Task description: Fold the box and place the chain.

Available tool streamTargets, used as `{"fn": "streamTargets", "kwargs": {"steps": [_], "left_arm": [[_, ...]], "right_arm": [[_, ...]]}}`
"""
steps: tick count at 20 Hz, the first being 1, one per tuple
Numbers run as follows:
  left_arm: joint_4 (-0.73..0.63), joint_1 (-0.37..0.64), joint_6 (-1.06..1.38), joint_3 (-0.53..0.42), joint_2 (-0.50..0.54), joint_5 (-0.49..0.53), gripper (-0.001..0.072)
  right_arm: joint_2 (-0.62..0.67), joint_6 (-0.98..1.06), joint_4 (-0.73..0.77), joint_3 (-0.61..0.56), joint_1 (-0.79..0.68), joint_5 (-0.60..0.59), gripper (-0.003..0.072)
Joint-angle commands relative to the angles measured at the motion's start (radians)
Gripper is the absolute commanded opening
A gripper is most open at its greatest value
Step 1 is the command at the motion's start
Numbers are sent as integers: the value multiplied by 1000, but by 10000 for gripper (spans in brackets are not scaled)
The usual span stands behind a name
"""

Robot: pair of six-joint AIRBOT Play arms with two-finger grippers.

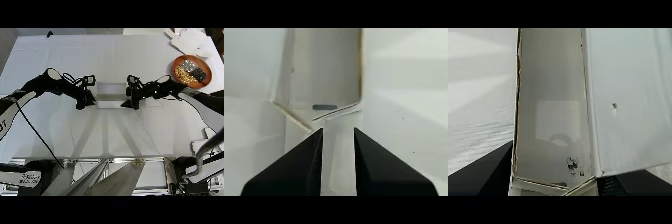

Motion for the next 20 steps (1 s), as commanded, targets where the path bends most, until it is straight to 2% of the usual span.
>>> {"fn": "streamTargets", "kwargs": {"steps": [1, 2, 3, 4, 5, 13, 15, 20], "left_arm": [[-14, 0, 81, 1, 0, 16, 205], [-15, 0, 87, 1, 0, 28, 196], [-17, 0, 89, 1, 0, 39, 131], [-18, 0, 89, 1, 0, 48, 104], [-18, 0, 89, 1, 0, 53, 104], [-5, 0, 89, 1, 3, 63, 121], [20, 1, 88, 1, 3, 44, 219], [50, 2, 89, 1, 3, 43, 216]], "right_arm": [[0, -1, -3, 0, 0, 4, 446], [0, -1, -3, 0, 0, 4, 446], [0, -1, -3, 0, 0, 3, 446], [0, -1, -3, 0, 0, 4, 446], [0, -1, -3, 0, 0, 4, 446], [0, -1, -3, 0, 0, 3, 446], [0, -1, -3, 0, 0, 4, 446], [0, -1, -3, 0, 0, 4, 446]]}}
